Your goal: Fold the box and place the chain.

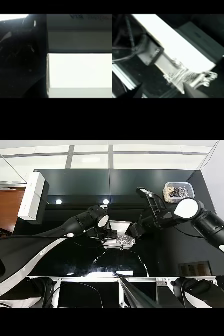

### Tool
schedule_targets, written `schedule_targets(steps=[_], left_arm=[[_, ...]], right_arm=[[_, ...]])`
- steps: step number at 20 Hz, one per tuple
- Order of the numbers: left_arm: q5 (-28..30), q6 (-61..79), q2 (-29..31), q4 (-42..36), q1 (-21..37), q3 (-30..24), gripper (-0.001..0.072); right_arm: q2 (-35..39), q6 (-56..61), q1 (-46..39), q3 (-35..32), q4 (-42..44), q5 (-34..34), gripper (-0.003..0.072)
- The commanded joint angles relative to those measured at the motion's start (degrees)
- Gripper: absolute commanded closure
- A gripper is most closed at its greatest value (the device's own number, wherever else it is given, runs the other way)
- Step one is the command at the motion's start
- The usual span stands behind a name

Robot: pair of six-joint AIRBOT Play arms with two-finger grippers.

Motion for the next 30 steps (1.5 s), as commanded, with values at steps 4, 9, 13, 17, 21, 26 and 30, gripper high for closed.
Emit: schedule_targets(steps=[4,9,13,17,21,26,30], left_arm=[[0.0,0.0,0.0,0.0,0.0,0.0,0.0676],[0.0,0.0,0.0,0.0,0.0,0.0,0.0676],[0.0,0.0,0.0,0.0,0.0,0.0,0.0676],[0.0,0.0,0.0,0.0,0.0,0.0,0.0676],[0.0,0.0,0.0,0.0,0.0,0.0,0.0676],[0.0,0.0,0.0,0.0,0.0,0.0,0.0676],[0.0,0.0,0.0,0.0,0.0,0.0,0.0676]], right_arm=[[3.1,-6.2,-13.3,1.9,-2.8,10.1,0.0124],[7.5,-23.6,-19.3,-11.7,-4.8,0.2,0.0124],[7.4,-53.4,-11.6,-22.2,-4.5,-12.5,-0.0030],[1.9,-70.9,-5.7,-23.2,4.7,-17.7,-0.0029],[-1.6,-76.1,-4.0,-23.2,7.0,-20.7,-0.0028],[-3.7,-77.4,-4.0,-23.2,11.0,-24.9,-0.0024],[-6.1,-79.8,-2.5,-23.2,12.0,-25.7,-0.0023]])
